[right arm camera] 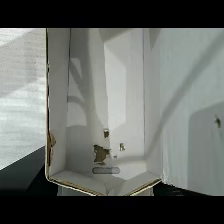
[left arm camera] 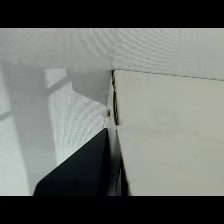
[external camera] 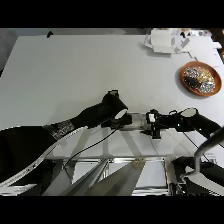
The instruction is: Fold the box and place the chain.
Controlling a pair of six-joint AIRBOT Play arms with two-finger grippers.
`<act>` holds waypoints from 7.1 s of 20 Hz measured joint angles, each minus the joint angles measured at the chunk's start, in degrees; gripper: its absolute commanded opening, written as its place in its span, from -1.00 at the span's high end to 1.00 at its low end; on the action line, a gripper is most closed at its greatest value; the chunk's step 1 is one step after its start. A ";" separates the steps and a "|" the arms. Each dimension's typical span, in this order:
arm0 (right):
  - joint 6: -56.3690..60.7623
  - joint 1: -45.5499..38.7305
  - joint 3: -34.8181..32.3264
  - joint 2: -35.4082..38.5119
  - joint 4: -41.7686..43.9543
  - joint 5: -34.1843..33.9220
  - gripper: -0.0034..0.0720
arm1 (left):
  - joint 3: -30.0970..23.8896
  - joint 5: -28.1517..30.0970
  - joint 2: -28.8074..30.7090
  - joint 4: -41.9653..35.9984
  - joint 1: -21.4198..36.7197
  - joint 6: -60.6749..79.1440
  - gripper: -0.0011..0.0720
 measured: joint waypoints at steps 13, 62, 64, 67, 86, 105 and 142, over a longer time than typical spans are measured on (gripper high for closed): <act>-0.17 0.07 -0.02 -0.02 0.00 -0.09 -0.14 | 1.84 -3.65 -0.26 0.39 0.42 4.22 0.05; -0.04 0.07 -0.02 -0.02 0.00 -0.02 -0.14 | -12.83 -10.32 20.44 -11.15 15.15 81.20 -0.93; -0.07 0.07 -0.02 -0.02 0.00 -0.02 -0.14 | -18.82 -2.51 21.66 -17.88 18.27 101.48 -0.93; -0.07 0.07 -0.02 -0.02 0.02 -0.02 -0.14 | -23.63 6.49 19.96 -27.82 21.94 126.16 -0.94; -0.07 0.07 -0.02 -0.02 0.00 0.00 -0.14 | -30.67 20.22 9.44 -55.41 22.86 166.72 -0.97; 0.00 0.04 -0.02 -0.02 0.04 0.00 -0.14 | -31.91 24.09 9.33 -60.43 19.61 166.83 0.56; 9.11 -0.04 -0.09 5.68 -4.39 0.26 -0.93 | -31.93 21.35 9.27 -60.35 18.93 166.81 0.56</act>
